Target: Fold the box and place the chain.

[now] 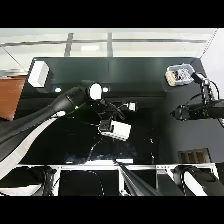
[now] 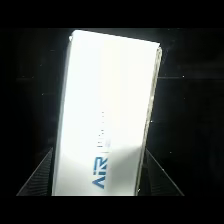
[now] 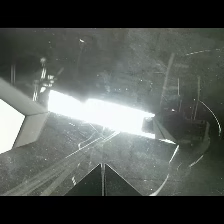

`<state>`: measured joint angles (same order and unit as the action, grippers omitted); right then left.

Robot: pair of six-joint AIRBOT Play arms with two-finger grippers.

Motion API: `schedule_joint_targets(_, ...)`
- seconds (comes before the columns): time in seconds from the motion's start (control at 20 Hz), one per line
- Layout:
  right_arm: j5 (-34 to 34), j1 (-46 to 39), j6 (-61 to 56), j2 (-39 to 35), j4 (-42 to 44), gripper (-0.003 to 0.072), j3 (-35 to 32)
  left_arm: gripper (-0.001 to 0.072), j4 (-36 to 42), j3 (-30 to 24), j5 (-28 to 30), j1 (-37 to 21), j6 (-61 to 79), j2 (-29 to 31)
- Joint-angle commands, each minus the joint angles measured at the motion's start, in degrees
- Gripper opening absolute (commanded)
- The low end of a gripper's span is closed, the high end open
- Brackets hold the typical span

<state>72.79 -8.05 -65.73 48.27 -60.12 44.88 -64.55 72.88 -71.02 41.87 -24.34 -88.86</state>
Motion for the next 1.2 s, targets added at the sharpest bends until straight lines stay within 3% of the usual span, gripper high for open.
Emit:
schedule_joint_targets(0.0,0.0,0.0,0.0,0.0,0.0,0.0021,0.0,0.0709,-1.4,0.0,0.5,1.6,1.0,0.1)
schedule_joint_targets(0.35,0.0,0.0,0.0,0.0,0.0,0.0021,0.0,0.0707,-4.9,0.0,1.2,3.6,-0.9,0.0)
schedule_joint_targets(0.75,-0.2,0.0,0.0,0.0,0.0,0.0021,0.0,0.0707,-10.5,-3.5,6.6,6.4,-8.3,-1.0)
schedule_joint_targets(0.8,-0.4,0.0,0.0,0.0,0.0,0.0021,0.0,0.0678,-12.3,-3.5,7.6,6.8,-11.1,-1.0)
schedule_joint_targets(0.9,-0.4,0.0,0.0,0.0,0.0,0.0021,0.0,0.0338,-15.1,-2.4,7.5,6.3,-17.7,0.0)
schedule_joint_targets(1.0,-0.3,0.0,0.0,0.0,0.0,0.0021,0.0,0.0334,-16.4,-0.4,7.1,3.1,-25.1,3.1)
schedule_joint_targets(1.15,-0.4,0.0,0.0,0.0,0.1,0.0021,0.0,0.0333,-18.2,2.9,0.5,-7.6,-34.2,9.1)
